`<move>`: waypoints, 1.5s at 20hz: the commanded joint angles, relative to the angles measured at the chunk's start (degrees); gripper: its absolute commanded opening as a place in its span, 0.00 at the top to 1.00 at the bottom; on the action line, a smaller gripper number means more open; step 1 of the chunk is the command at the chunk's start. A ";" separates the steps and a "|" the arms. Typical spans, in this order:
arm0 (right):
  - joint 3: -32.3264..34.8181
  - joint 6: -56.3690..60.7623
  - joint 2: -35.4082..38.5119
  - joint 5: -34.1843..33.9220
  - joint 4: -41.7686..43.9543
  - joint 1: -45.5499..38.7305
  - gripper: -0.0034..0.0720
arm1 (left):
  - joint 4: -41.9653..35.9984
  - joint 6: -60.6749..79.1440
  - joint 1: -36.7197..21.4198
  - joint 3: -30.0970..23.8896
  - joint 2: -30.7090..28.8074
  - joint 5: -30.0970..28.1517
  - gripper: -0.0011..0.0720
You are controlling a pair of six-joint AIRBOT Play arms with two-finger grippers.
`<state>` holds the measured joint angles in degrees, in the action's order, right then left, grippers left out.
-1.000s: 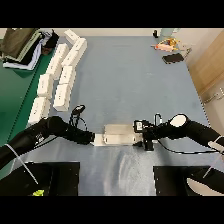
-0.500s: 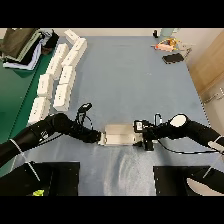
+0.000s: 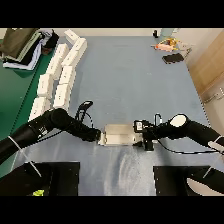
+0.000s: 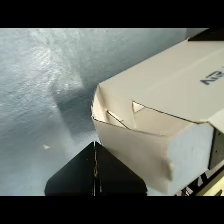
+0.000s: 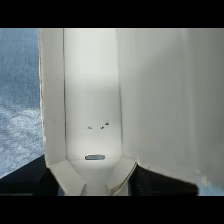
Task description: Fold the box.
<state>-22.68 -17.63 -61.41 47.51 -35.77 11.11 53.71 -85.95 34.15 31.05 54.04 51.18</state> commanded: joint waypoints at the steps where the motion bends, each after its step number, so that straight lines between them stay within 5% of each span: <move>1: 0.02 0.02 0.04 0.00 0.00 0.04 0.26 | 2.01 -0.85 -3.74 2.25 0.02 4.33 0.96; 2: 0.02 0.02 0.04 0.02 0.00 0.04 0.26 | 1.97 -1.14 -4.94 2.67 0.02 4.87 0.86; 3: 0.02 0.02 0.04 0.00 0.02 0.04 0.26 | 1.14 -1.14 -5.51 2.73 0.02 4.94 0.51; 4: 0.02 0.02 0.04 0.00 0.02 0.04 0.26 | 0.17 -1.07 -5.55 2.73 0.07 4.87 0.38; 13: 0.02 0.02 0.04 0.00 0.02 0.04 0.26 | -10.14 2.80 -4.52 2.69 0.66 3.34 0.38; 19: 0.02 0.02 0.04 0.02 0.00 0.04 0.26 | -10.40 2.78 -4.20 2.71 0.68 3.32 0.38; 25: 0.02 0.02 0.04 0.02 0.00 0.04 0.26 | 4.26 -11.76 5.51 3.87 1.53 -2.49 0.38; 30: 0.02 0.02 0.04 0.00 0.02 0.04 0.26 | 7.19 -19.58 11.58 5.62 1.77 -7.06 0.41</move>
<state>-22.68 -17.63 -61.41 47.51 -35.77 11.11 57.91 -99.70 42.57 35.92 55.68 47.24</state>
